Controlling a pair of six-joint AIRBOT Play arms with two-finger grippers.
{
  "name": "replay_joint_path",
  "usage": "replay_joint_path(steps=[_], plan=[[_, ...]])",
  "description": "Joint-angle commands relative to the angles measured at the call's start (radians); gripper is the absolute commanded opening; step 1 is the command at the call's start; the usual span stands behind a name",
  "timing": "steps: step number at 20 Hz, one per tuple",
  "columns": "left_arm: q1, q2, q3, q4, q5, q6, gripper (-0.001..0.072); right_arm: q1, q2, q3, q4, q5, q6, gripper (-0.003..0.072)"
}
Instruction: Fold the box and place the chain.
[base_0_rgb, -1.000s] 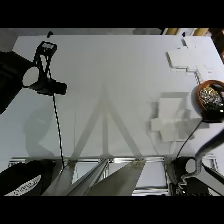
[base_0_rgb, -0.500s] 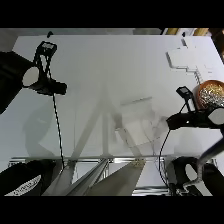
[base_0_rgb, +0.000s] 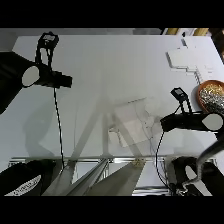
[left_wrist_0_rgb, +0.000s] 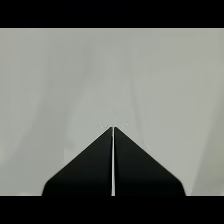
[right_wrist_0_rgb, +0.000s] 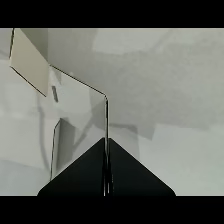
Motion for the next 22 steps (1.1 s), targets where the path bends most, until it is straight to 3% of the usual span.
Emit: replay_joint_path(steps=[1, 3, 5, 7, 9, 13, 18, 22], plan=[[-0.001, -0.001, 0.0, -0.071, 0.172, 0.015, 0.0105, 0.005, 0.002, -0.001, 0.001, -0.003, 0.004, 0.0016], [-0.001, -0.003, 0.0, -0.218, 0.183, 0.177, 0.025, 0.005, 0.002, -0.001, 0.001, -0.002, 0.004, 0.0016], [-0.001, -0.008, -0.01, -0.456, 0.09, 0.396, 0.0501, 0.005, 0.002, -0.001, 0.001, -0.002, 0.004, 0.0016], [-0.001, -0.005, -0.076, -0.602, 0.051, 0.529, 0.0514, 0.005, 0.002, -0.001, 0.0, 0.004, 0.004, 0.0016], [-0.002, -0.006, -0.183, -0.741, 0.089, 0.678, 0.0514, 0.005, 0.002, -0.001, 0.0, 0.005, 0.004, 0.0016], [-0.012, -0.009, -0.375, -1.196, 0.174, 1.176, 0.051, 0.005, 0.002, -0.001, 0.002, 0.003, 0.004, 0.0016], [-0.137, -0.093, -0.39, -1.269, 0.272, 1.297, 0.0515, 0.005, 0.002, -0.001, 0.002, 0.005, 0.004, 0.0016], [-0.16, -0.21, -0.39, -1.426, 0.295, 1.403, 0.0569, 0.005, 0.002, -0.001, 0.002, 0.005, 0.004, 0.0016]])
